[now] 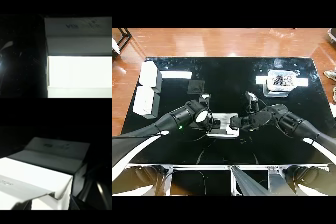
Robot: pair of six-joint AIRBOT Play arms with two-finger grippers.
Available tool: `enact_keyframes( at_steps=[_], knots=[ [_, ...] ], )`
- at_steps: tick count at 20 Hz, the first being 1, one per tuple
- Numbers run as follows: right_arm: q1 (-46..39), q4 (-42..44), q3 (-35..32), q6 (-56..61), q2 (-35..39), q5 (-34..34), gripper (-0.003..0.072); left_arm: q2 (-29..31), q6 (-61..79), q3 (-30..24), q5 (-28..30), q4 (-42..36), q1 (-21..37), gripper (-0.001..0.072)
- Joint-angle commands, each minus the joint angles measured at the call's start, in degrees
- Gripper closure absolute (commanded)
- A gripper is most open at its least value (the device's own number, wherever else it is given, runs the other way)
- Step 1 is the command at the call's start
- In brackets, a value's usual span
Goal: Fold the box and place the chain.
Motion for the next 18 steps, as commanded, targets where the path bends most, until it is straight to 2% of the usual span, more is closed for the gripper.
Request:
enact_keyframes(
  at_steps=[1, 13, 14, 18],
  knots=[
    [3.0, -7.0, 2.1, 7.3, -2.0, -0.2, 0.0172, 0.0, 0.0, 0.0, 0.1, 0.2, 0.0, 0.0684],
    [7.6, -17.9, 3.3, 17.4, -4.0, -3.4, 0.0181, 0.0, 0.3, 0.0, 0.1, 0.2, 0.0, 0.0684],
    [7.7, -19.1, 3.9, 17.7, -4.1, -3.9, 0.0206, 0.0, 0.3, 0.0, 0.2, 0.3, 0.0, 0.0684],
    [7.8, -22.6, 9.6, 18.3, -7.2, -10.7, 0.0206, 0.0, 0.9, 0.0, 0.8, 0.2, 0.0, 0.0684]
  ],
)
